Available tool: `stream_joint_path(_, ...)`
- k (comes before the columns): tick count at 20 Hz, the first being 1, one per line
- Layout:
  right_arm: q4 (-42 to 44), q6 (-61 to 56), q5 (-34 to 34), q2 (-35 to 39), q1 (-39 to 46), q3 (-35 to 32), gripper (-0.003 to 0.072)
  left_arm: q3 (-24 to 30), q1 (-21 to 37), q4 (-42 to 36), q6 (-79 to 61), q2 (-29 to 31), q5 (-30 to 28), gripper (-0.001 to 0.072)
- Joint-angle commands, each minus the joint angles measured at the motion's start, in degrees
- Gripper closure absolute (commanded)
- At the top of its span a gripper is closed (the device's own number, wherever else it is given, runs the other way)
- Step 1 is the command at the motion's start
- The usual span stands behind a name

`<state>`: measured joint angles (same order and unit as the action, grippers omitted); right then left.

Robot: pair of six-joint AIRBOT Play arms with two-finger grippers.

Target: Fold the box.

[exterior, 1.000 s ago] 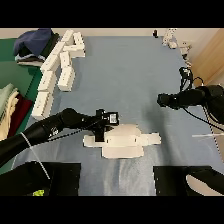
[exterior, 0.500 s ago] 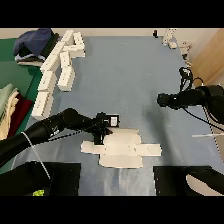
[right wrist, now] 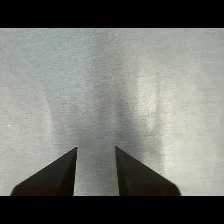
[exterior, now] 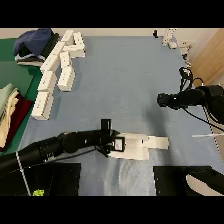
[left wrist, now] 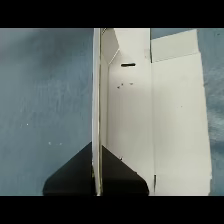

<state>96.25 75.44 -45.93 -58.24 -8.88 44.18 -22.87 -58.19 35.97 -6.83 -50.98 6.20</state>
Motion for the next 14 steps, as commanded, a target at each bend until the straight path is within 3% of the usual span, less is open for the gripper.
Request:
stream_joint_path(1,0.72,-0.02,0.02,-0.02,-0.04,0.02,0.0319,4.63,-9.38,-0.48,0.48,0.59,-12.35,0.0702)
stream_joint_path(5,1.73,-0.02,0.02,-0.02,-0.04,0.02,0.0319,5.29,-9.18,-2.86,0.35,0.59,-12.07,0.0699)
stream_joint_path(8,1.75,-0.02,0.00,-0.02,-0.04,0.02,0.0319,3.76,-4.83,-2.86,0.35,0.66,-9.38,0.0699)
stream_joint_path(12,1.73,0.00,0.04,-0.02,-0.04,0.02,0.0319,-1.79,6.78,-0.39,0.42,0.61,12.17,0.0700)
stream_joint_path(14,1.75,0.00,0.04,-0.02,-0.04,0.02,0.0319,-3.39,10.64,-0.02,0.87,0.55,18.56,0.0700)
